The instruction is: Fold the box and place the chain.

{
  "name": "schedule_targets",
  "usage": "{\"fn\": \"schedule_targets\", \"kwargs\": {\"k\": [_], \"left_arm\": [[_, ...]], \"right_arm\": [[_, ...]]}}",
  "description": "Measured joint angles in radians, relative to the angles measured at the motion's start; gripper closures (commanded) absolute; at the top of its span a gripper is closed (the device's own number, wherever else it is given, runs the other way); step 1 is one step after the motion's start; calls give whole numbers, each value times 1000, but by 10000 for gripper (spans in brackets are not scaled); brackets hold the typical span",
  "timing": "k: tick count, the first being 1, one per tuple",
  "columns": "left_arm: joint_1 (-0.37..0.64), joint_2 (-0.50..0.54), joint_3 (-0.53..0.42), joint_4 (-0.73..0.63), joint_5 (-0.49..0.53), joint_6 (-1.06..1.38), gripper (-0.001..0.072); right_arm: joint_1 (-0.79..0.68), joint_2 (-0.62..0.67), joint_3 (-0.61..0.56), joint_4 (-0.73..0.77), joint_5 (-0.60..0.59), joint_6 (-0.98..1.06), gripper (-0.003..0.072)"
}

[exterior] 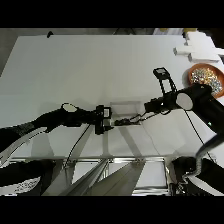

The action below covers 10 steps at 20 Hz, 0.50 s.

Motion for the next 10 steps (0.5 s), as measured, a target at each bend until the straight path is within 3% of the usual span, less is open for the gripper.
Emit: {"fn": "schedule_targets", "kwargs": {"k": [4, 10], "left_arm": [[0, 0, 0, 0, 0, 0, 501], [0, 0, 0, 0, 0, 0, 501]], "right_arm": [[142, 74, 0, 78, -62, 32, 670], [294, 55, 0, 114, -212, 81, 670]]}}
